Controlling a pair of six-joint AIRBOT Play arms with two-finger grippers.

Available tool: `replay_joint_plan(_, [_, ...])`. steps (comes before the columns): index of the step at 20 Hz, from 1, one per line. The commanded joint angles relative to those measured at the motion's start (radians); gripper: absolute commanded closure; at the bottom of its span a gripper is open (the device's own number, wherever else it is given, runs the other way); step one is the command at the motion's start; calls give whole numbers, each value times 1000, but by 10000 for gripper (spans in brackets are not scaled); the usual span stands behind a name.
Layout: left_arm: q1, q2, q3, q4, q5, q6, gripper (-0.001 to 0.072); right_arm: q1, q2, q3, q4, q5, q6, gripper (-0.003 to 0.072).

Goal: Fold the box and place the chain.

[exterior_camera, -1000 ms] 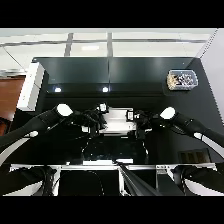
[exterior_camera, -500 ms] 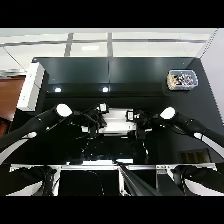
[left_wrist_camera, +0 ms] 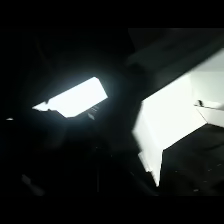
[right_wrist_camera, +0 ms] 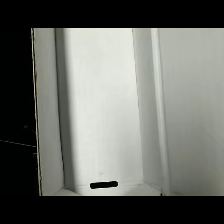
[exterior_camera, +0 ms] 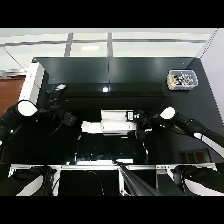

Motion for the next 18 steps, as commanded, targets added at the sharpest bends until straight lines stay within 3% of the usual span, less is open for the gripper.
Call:
replay_joint_plan(1, [165, -90, -73, -224, -134, -233, 680, 1, 0, 0, 0, 0, 0, 521])
replay_joint_plan(3, [158, -189, -79, -375, -153, -116, 682, 1, 0, 0, 0, 0, 0, 521])
replay_joint_plan(6, [58, -309, -61, -430, -79, -91, 682, 1, 0, 0, 1, 0, 0, 521])
replay_joint_plan(9, [-28, -358, -11, -537, -134, 36, 676, 1, 0, 0, 1, 0, 0, 521])
replay_joint_plan(10, [-41, -360, 8, -535, -145, 41, 582, 1, 0, 0, 1, 0, 1, 521])
replay_joint_plan(14, [-46, -360, 71, -533, -189, 100, 94, 1, 0, 0, 1, 0, 0, 521])
replay_joint_plan(18, [-83, -360, 119, -528, -219, 99, 81, 1, 0, 0, 1, 0, 0, 521])
